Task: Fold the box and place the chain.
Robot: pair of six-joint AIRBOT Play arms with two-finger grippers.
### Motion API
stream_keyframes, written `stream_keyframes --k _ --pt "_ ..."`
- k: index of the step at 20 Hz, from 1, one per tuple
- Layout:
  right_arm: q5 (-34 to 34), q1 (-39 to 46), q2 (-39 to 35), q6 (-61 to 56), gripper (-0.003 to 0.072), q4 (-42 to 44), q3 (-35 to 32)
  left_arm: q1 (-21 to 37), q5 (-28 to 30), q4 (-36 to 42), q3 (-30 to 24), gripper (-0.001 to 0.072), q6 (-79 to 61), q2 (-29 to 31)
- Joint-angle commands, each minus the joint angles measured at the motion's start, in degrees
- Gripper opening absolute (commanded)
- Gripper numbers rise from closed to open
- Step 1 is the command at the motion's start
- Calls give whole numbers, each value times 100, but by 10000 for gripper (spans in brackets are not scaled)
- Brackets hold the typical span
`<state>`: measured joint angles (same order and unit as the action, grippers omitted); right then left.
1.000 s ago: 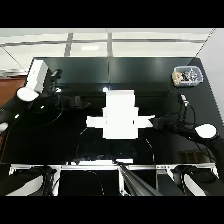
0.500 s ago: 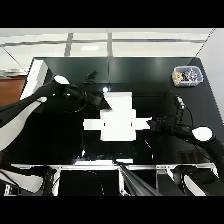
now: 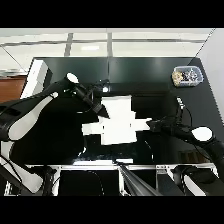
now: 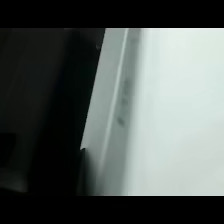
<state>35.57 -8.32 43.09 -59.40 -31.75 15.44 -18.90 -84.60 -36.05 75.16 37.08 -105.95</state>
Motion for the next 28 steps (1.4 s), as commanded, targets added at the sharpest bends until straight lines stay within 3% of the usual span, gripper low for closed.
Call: stream_keyframes --k 1,2,4,5,8,10,13,15,17,20,28 --pt "15 -2 -2 59 19 0 2 -66 -42 -212 46 30 -144 -35" --pt "15 0 -2 122 63 -7 17 -72 -59 -269 46 29 -138 -28" --pt "111 42 -7 142 670 -446 328 -63 -164 -304 46 27 -50 35" --pt "304 94 -7 142 714 -909 647 -63 -160 -439 44 26 118 127" --pt "927 177 -7 957 713 -2284 1735 -76 -92 -680 -72 24 321 590" --pt "1047 175 -7 2085 712 -2365 1961 -122 402 -446 -608 24 55 1187" --pt "1226 162 66 2920 712 -2308 1836 -354 2417 326 -2227 26 -1613 2470" --pt "1220 109 120 3373 712 -2203 1624 -610 3508 321 -2903 29 -3298 2874" --pt "1193 -144 166 4168 712 -2179 1335 -796 3764 173 -2990 28 -4389 2820" --pt "1213 -643 304 4837 712 -2184 1054 -986 4170 129 -2922 29 -4419 2531" --pt "1169 -1661 1207 5530 712 -1934 1036 -1008 4199 52 -2728 30 -4417 2264"
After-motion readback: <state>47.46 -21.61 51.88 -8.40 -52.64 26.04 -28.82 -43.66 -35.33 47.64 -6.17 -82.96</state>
